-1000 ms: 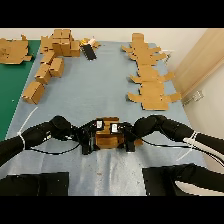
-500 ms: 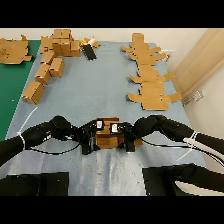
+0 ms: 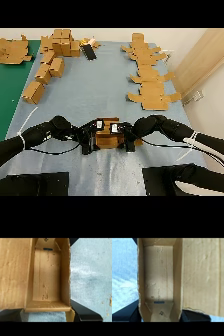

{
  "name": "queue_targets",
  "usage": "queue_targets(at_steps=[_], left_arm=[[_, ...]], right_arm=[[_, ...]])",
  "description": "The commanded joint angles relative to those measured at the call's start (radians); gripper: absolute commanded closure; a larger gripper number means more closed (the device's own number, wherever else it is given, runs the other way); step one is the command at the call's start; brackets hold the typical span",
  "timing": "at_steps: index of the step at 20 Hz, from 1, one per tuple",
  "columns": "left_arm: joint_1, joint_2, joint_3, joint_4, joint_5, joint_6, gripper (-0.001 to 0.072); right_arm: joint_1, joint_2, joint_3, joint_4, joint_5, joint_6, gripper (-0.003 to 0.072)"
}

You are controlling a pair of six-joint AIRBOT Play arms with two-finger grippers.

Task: Fold the box.

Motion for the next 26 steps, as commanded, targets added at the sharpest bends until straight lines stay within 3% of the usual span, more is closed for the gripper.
queue_targets(at_steps=[1, 5, 6, 17, 23, 26], left_arm=[[0.0, 0.0, -0.001, 0.0, 0.0, 0.0, 0.0282], [0.0, 0.0, -0.001, 0.0, 0.0, 0.0, 0.0282], [0.0, 0.0, -0.001, 0.0, 0.0, 0.0, 0.0282], [0.0, 0.0, -0.001, 0.0, 0.0, 0.0, 0.0282], [0.0, 0.0, -0.001, 0.0, 0.0, 0.0, 0.0282], [0.0, 0.0, -0.001, 0.0, 0.0, 0.0, 0.0282]], right_arm=[[0.0, 0.001, 0.001, 0.0, -0.004, 0.0, 0.0182], [0.0, 0.001, 0.001, 0.002, -0.013, 0.0, 0.0161], [0.0, 0.002, 0.001, -0.002, -0.013, 0.001, -0.0034], [-0.011, 0.094, 0.008, -0.126, -0.013, 0.015, -0.0034], [-0.011, 0.206, 0.008, -0.356, -0.034, 0.216, -0.0034], [-0.011, 0.294, 0.008, -0.41, -0.105, 0.334, -0.0034]])
